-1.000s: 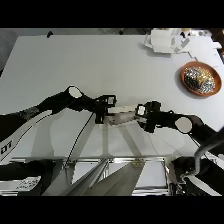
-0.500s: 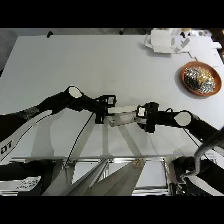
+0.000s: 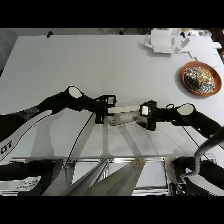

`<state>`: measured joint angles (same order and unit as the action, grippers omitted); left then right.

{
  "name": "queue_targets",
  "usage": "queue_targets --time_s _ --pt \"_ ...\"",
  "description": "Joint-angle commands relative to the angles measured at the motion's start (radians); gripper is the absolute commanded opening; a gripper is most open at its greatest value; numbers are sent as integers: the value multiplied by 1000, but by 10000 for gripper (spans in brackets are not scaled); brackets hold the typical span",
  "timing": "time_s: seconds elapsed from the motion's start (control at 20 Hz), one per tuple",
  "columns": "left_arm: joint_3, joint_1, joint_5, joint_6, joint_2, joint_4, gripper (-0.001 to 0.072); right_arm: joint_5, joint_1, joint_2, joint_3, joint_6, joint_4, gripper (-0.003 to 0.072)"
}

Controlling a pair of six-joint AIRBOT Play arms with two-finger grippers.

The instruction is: Fold the box and place the chain.

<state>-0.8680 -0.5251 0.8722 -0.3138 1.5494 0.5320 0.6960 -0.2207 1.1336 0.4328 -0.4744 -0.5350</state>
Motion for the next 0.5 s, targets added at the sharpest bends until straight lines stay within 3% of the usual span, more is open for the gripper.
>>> queue_targets --time_s 0.0,0.45 --pt "0 0 0 0 -1 0 11 111 34 51 26 -100 27 686" --pt "0 0 0 0 -1 0 11 207 16 149 37 -177 72 638"
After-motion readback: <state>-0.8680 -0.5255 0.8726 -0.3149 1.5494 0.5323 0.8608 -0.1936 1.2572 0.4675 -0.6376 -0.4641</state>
